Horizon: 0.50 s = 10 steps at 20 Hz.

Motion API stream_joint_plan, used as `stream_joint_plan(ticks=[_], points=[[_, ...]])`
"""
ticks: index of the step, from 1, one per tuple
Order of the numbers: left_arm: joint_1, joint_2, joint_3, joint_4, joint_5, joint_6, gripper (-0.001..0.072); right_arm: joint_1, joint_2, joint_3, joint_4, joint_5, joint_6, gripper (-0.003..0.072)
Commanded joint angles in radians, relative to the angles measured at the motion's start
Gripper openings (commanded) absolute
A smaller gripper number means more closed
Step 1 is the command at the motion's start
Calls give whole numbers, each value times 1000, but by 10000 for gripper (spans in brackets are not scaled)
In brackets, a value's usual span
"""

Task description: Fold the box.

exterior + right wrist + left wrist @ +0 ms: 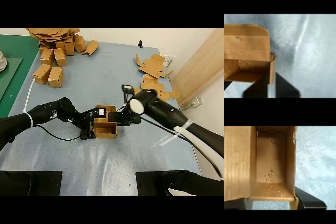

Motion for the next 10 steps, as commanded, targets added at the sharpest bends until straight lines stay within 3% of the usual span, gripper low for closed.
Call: stream_joint_plan(ticks=[1,3,4,6,8,10], points=[[1,1,0,0,0,-1,480,-96,130,-14,-72,142,2,1],[1,1,0,0,1,0,480,-245,160,-78,-68,82,-68,0],[1,0,0,0,1,-1,480,-333,156,-121,36,-21,-158,0],[1,1,0,0,1,-1,480,-501,93,-211,444,-274,-493,1],[1,1,0,0,0,-1,480,-573,-29,-231,909,-315,-893,1],[1,1,0,0,-3,-1,480,-565,-154,-220,1191,-315,-1155,3]])
